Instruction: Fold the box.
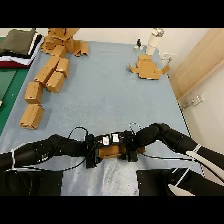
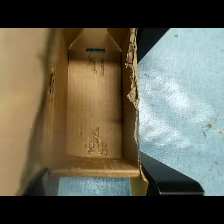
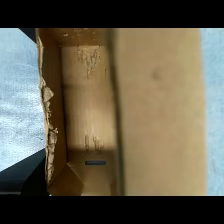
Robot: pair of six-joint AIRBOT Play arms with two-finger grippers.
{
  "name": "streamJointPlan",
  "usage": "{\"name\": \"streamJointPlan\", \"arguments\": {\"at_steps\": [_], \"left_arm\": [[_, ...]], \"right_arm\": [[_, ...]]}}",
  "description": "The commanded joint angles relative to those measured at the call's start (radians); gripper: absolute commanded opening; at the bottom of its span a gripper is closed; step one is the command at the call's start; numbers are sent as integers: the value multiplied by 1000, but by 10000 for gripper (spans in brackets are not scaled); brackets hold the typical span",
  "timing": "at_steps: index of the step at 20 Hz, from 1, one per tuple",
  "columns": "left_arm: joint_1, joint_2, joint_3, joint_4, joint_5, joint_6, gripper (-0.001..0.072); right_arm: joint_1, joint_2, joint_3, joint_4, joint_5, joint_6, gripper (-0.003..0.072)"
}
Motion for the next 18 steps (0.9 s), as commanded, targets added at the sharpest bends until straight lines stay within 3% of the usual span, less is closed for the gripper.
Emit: {"name": "streamJointPlan", "arguments": {"at_steps": [1, 18], "left_arm": [[0, 1, 0, 0, 0, -1, 467], [0, 1, 0, 0, 0, -1, 466]], "right_arm": [[1, 8, 4, 10, -10, 32, 704], [1, 10, 3, -226, -39, 250, 710]]}}
